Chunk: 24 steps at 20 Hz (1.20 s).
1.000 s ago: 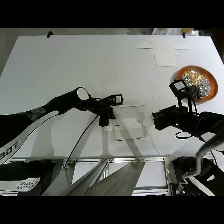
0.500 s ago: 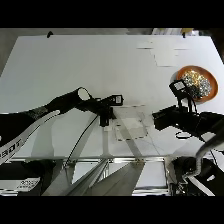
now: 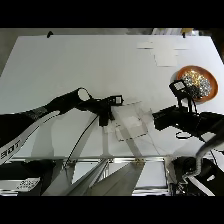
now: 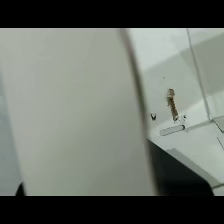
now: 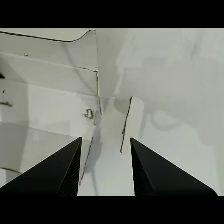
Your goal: Fold the box and place the chain.
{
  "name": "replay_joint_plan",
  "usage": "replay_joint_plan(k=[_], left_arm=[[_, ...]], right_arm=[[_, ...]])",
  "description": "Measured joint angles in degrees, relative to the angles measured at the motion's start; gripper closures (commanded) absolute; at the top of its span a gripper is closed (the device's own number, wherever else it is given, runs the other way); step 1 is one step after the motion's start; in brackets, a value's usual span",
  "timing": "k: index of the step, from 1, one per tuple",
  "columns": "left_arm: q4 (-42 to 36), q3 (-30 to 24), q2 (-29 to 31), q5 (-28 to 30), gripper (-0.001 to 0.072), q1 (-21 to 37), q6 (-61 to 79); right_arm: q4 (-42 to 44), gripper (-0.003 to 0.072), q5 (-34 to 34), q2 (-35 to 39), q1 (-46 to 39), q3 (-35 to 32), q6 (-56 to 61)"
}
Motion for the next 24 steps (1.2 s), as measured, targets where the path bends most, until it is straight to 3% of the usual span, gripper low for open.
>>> replay_joint_plan(k=[7, 8, 9, 24], left_arm=[[-6.8, 0.0, 0.8, -0.1, 0.0512, 0.0, 4.4], [-7.8, 0.0, 0.8, -0.1, 0.0568, 0.0, 5.2], [-8.6, 0.0, 0.8, -0.1, 0.0704, 0.0, 5.8], [-6.9, 0.0, 0.5, 0.6, 0.0706, 0.0, 9.8]], right_arm=[[0.0, 0.0349, 1.3, 0.0, 0.0, 0.0, 0.0], [0.0, 0.0349, 1.6, 0.0, 0.0, 0.0, 0.0], [0.0, 0.0349, 1.8, 0.0, 0.0, 0.0, 0.0], [0.0, 0.0349, 2.4, 0.0, 0.0, 0.0, 0.0]])
